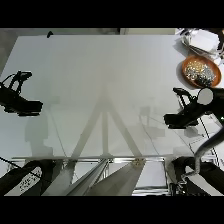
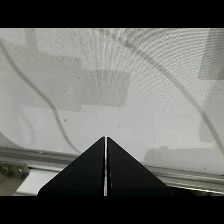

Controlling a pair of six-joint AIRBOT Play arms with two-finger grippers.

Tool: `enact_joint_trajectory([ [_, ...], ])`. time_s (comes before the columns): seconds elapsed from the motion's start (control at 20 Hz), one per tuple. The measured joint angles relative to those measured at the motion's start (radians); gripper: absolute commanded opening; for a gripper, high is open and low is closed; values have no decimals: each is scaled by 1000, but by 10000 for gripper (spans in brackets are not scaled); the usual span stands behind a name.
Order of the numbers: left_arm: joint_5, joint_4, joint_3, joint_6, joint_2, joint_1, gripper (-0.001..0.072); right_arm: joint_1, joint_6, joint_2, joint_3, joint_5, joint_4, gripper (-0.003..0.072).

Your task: Fold the box and place the chain.

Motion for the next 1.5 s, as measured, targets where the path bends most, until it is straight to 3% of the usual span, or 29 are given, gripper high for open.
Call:
enact_joint_trajectory([
  [0.65,0,0,0,0,0,0,11,0,-4,0,4,-80,-24,12],
  [0.85,0,0,0,0,0,0,11,-41,23,0,93,-106,-254,12],
  [1.0,0,0,0,0,0,0,11,-154,30,0,202,-116,-465,13],
  [1.05,0,0,0,0,0,0,11,-206,19,0,227,-129,-521,48],
  [1.1,0,0,0,0,0,0,11,-257,-6,-2,244,-139,-560,254],
  [1.15,0,0,0,0,0,0,11,-310,-32,-8,256,-157,-590,529],
  [1.35,0,0,0,0,0,0,11,-489,-149,-87,282,-225,-655,544],
  [1.5,0,0,0,0,0,0,11,-544,-209,-180,287,-265,-708,543],
])
